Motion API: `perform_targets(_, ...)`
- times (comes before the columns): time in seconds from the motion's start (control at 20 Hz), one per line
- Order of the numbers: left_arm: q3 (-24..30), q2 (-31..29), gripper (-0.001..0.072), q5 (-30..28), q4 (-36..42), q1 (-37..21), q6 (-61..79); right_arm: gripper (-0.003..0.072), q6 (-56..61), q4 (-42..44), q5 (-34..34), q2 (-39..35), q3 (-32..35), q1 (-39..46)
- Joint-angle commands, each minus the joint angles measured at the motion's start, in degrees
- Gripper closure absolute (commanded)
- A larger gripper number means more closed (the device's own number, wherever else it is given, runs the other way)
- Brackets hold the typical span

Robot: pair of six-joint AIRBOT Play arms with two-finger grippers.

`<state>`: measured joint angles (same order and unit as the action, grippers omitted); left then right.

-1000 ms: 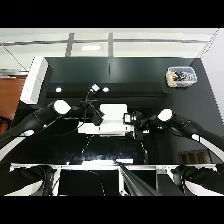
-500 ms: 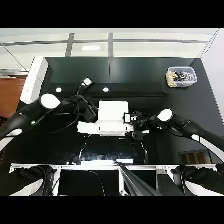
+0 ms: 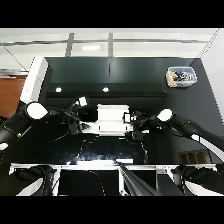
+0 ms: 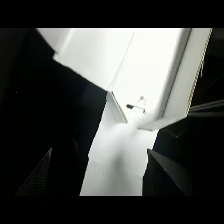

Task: Fold the box and place the chain.

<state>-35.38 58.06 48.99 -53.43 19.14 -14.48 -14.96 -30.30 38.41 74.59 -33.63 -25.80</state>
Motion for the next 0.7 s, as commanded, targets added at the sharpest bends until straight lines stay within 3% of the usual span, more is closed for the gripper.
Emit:
perform_targets(0.0,1.2,2.3,0.0026,-0.1,-0.9,1.4,5.6,0.056,0.0,0.0,0.0,0.0,0.0,0.0)
perform_targets(0.25,1.0,7.7,0.0027,-1.4,1.7,4.8,13.7,0.056,0.0,0.0,0.0,0.0,0.0,0.0)
perform_targets(0.55,1.0,8.7,0.0028,-6.7,7.0,6.6,15.7,0.056,0.0,0.0,0.0,0.0,0.0,0.0)
perform_targets(0.65,0.8,8.7,0.0032,-5.7,7.1,6.5,15.8,0.056,0.0,0.0,0.0,0.0,0.0,0.0)
